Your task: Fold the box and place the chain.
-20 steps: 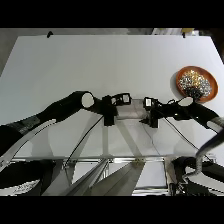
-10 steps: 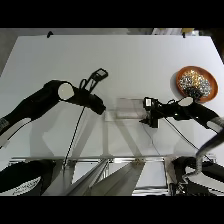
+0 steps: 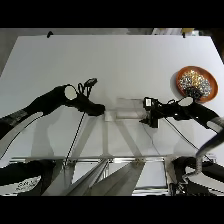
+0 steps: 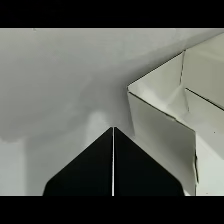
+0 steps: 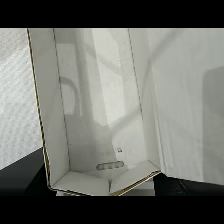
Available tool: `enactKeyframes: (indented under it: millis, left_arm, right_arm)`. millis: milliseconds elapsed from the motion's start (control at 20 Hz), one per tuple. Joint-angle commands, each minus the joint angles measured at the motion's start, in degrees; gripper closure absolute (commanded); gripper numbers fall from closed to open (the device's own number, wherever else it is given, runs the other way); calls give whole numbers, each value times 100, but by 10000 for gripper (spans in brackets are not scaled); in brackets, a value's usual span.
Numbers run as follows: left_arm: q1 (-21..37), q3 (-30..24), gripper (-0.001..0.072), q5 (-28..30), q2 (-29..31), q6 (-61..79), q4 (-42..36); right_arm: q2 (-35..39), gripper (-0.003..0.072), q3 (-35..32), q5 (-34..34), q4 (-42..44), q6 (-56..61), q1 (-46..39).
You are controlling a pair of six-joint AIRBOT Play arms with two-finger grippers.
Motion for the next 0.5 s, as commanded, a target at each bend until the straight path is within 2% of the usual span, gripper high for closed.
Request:
enactKeyframes:
  millis: [0, 250, 450]
  left_arm:
    - [-90, -15, 707, -39, -358, 85, -433]
    - [-138, -11, 707, -85, -155, 667, -992]
    - [-155, -9, 702, -52, 44, 719, -1095]
  right_arm:
    - [-2, 288, 4, 0, 0, 4, 2]
    - [-2, 288, 4, 2, 0, 4, 2]
    - [-2, 288, 4, 2, 0, 4, 2]
